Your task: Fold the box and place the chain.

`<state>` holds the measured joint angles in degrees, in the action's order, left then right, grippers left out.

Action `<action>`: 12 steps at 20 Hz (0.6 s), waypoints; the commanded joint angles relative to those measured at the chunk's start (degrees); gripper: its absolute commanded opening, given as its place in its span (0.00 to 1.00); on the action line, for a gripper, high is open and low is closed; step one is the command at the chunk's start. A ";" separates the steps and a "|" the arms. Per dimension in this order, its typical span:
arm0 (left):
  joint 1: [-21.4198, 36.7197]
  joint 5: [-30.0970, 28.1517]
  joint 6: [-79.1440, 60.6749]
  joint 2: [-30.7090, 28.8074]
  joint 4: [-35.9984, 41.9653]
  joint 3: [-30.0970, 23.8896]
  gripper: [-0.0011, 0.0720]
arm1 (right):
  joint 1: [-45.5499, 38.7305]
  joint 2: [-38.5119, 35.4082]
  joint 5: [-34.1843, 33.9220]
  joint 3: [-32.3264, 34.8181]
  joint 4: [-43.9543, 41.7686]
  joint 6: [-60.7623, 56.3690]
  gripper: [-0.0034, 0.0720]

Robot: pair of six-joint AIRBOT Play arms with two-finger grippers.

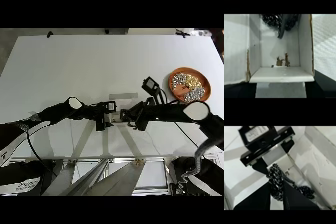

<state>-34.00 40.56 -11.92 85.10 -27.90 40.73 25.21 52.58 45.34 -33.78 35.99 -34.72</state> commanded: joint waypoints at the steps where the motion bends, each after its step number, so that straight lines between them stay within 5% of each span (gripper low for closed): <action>1: -0.04 0.00 -0.02 0.00 -0.02 0.00 0.55 | 2.34 9.57 -4.22 -0.04 -1.20 -2.21 0.06; 6: -0.02 0.00 -0.02 0.00 -0.02 0.00 0.55 | 2.69 17.46 -5.35 -0.04 -3.98 -3.21 0.07; 10: -0.04 0.00 -0.02 0.00 -0.02 0.00 0.55 | 2.69 17.44 -5.64 -0.15 -4.85 -3.67 0.23; 12: -0.04 0.00 -0.02 0.00 -0.02 0.00 0.55 | 2.67 17.22 -5.57 -0.22 -4.85 -6.05 0.49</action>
<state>-34.00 40.56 -11.94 85.10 -27.90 40.73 27.83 69.36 39.97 -33.89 31.70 -38.57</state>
